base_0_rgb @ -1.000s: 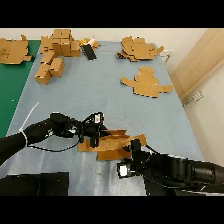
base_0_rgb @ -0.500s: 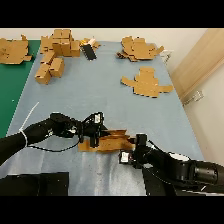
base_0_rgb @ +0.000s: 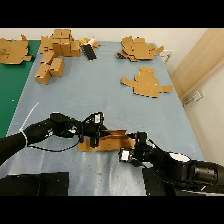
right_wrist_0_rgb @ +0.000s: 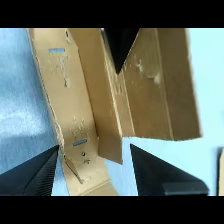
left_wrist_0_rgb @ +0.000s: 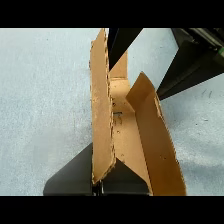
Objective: Fold the box.
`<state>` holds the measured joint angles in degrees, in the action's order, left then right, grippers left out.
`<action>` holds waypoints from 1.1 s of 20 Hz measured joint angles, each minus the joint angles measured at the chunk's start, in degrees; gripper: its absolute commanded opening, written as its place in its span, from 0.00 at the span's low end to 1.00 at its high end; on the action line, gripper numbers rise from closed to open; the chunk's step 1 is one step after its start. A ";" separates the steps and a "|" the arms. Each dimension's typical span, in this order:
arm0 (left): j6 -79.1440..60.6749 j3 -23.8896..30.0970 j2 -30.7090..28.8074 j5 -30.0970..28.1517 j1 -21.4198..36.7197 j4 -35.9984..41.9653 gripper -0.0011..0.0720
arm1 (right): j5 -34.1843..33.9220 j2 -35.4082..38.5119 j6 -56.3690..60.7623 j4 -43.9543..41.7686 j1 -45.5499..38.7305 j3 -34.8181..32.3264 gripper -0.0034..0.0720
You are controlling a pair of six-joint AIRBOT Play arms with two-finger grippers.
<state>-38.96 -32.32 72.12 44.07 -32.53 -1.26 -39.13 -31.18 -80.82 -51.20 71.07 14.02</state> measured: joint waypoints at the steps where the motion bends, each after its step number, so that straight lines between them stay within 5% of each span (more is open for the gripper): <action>1: 0.00 0.00 0.00 0.00 0.00 0.00 0.03 | 0.22 0.00 0.02 0.04 -0.07 0.00 1.00; 9: 0.00 -0.02 0.00 -0.02 0.00 0.00 0.03 | 3.93 0.35 -6.56 -8.52 -8.46 0.00 1.00; 18: 0.00 0.00 0.00 -0.02 0.00 0.00 0.03 | 5.31 -2.71 -69.99 -62.88 -35.39 1.05 1.00; 22: 0.00 0.00 0.00 0.00 0.00 0.00 0.03 | -0.44 -9.99 -84.46 -73.55 -42.29 4.83 1.00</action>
<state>-38.96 -32.32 72.12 44.07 -32.53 -1.26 -39.57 -41.17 -165.27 -124.75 28.77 18.85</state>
